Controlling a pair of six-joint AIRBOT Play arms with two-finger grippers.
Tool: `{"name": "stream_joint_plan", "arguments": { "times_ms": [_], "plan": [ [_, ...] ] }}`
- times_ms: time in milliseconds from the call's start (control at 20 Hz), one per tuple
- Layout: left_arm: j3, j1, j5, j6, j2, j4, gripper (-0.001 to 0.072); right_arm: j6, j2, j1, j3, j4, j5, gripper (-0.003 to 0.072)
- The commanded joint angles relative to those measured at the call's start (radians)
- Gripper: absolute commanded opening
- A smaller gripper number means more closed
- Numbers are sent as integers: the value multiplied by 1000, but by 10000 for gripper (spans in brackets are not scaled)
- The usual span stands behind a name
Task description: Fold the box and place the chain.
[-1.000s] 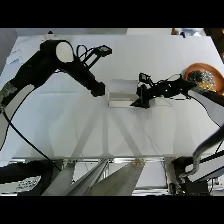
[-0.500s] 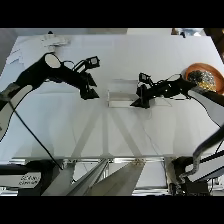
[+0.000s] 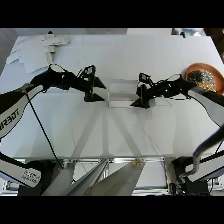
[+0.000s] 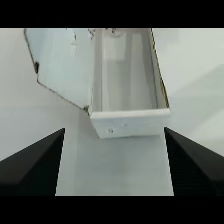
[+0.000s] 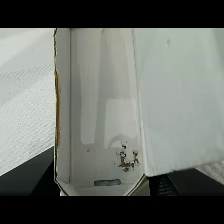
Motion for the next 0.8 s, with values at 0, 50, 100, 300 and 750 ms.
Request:
{"name": "stream_joint_plan", "arguments": {
  "times_ms": [0,50,100,300,750],
  "plan": [
    [0,-3,-31,56,-47,-84,700,0,0,0,0,0,0,438],
    [0,-5,-43,56,-55,-65,700,0,0,0,0,0,0,438],
    [0,-6,-61,65,-58,-46,700,0,0,0,0,0,0,438],
    [0,-13,-56,74,-58,-42,699,0,0,0,0,0,0,438],
    [2,-67,3,-2,-76,-82,697,0,0,0,0,0,0,438]
  ]
}}
